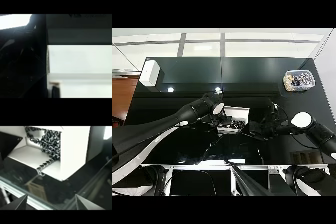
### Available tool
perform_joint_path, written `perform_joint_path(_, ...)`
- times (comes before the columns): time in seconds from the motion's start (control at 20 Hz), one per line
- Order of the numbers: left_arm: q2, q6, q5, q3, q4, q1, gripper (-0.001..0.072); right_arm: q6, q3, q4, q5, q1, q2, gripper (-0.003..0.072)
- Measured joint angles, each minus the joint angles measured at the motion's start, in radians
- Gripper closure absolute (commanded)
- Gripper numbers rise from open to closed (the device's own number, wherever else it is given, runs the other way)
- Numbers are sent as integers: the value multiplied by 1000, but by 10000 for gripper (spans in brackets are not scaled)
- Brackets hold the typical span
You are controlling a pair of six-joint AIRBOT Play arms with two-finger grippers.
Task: Fold the box and place the chain.
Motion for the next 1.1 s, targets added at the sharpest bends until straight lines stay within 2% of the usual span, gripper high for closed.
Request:
perform_joint_path(0.4,0,0,0,0,0,0,682,205,-63,136,-274,139,0,155)
perform_joint_path(0.45,0,0,0,0,0,0,682,226,-69,145,-307,159,0,265)
perform_joint_path(0.6,0,0,0,0,0,0,682,280,-79,156,-392,207,0,273)
perform_joint_path(0.65,0,0,0,0,0,0,682,290,-80,157,-410,216,0,365)
perform_joint_path(0.7,0,0,0,0,0,0,682,299,-83,156,-423,222,0,379)
perform_joint_path(0.9,0,-2,0,0,-1,0,682,318,-85,152,-456,234,0,379)
perform_joint_path(1.1,0,-2,0,0,-1,0,682,383,-85,87,-466,237,0,395)
